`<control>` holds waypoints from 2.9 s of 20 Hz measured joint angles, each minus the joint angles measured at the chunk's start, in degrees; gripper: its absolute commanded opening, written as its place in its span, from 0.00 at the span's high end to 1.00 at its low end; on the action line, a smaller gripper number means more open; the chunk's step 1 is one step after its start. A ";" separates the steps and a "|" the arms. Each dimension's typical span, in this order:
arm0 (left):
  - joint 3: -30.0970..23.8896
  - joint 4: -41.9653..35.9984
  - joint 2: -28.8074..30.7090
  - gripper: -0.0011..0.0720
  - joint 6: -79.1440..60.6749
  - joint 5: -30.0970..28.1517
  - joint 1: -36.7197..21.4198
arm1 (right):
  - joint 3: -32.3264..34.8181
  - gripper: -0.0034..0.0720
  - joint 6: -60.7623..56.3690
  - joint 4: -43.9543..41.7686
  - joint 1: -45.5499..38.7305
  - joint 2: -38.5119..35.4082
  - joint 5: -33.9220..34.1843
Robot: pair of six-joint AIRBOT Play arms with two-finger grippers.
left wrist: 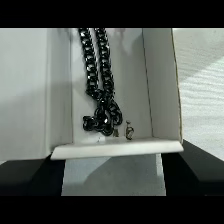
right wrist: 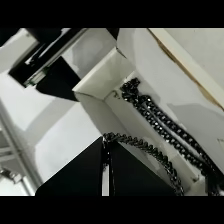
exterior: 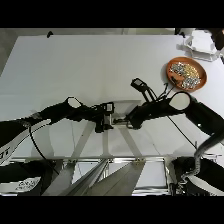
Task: Fold the box and place the chain.
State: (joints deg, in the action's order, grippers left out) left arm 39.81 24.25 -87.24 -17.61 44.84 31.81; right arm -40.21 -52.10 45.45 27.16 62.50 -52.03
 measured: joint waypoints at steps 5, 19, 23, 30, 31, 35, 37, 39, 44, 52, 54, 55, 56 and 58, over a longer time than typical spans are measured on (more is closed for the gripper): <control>0.00 -0.02 0.00 0.55 0.00 -0.02 0.00 | 0.00 0.54 -2.64 0.48 4.46 6.10 7.19; 0.00 0.00 0.00 0.55 0.00 -0.02 0.00 | -2.01 0.53 -11.72 8.57 -8.85 -8.66 -0.35; 0.00 -0.02 0.00 0.55 0.00 -0.02 0.00 | -2.12 0.52 -23.39 23.21 -20.83 -10.58 -1.57; 0.00 0.00 0.00 0.55 0.00 0.00 0.00 | -2.14 0.66 -35.71 30.93 -32.26 2.71 10.12; 0.00 0.00 0.00 0.55 0.00 -0.02 0.00 | -2.12 0.65 -37.22 31.26 -32.76 5.03 12.46; 0.00 0.00 0.00 0.55 0.00 -0.02 0.00 | -2.14 0.65 -41.46 31.80 -33.62 11.26 19.87; 0.00 -0.02 0.00 0.55 0.02 -0.02 0.00 | -2.14 0.65 -42.60 32.00 -33.79 12.98 22.84; 0.00 0.00 0.00 0.55 0.02 -0.02 0.00 | -2.14 0.65 -43.10 32.11 -33.86 14.03 25.57; 0.00 0.00 0.00 0.55 0.00 -0.02 0.00 | -2.14 0.65 -43.74 30.67 -33.90 15.80 30.12; 0.00 0.00 0.00 0.55 0.02 -0.02 0.00 | -2.14 0.93 -43.87 28.24 -33.77 18.14 34.73; 0.00 0.00 0.00 0.55 0.00 -0.02 0.00 | -2.19 0.94 -43.69 27.85 -33.64 18.21 34.86; 0.00 0.00 0.00 0.55 0.02 0.00 0.00 | -2.23 0.94 -43.54 27.74 -33.53 17.99 34.42; 0.00 -0.02 0.00 0.55 0.00 -0.02 0.00 | -2.23 0.94 -42.97 27.65 -33.33 17.40 33.70; 0.00 0.00 0.00 0.55 0.02 0.00 0.00 | -2.23 0.94 -40.63 27.54 -32.59 14.97 31.50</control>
State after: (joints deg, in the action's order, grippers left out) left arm 39.81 24.25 -87.24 -17.58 44.84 31.81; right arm -42.44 -92.73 72.99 -5.43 77.47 -20.53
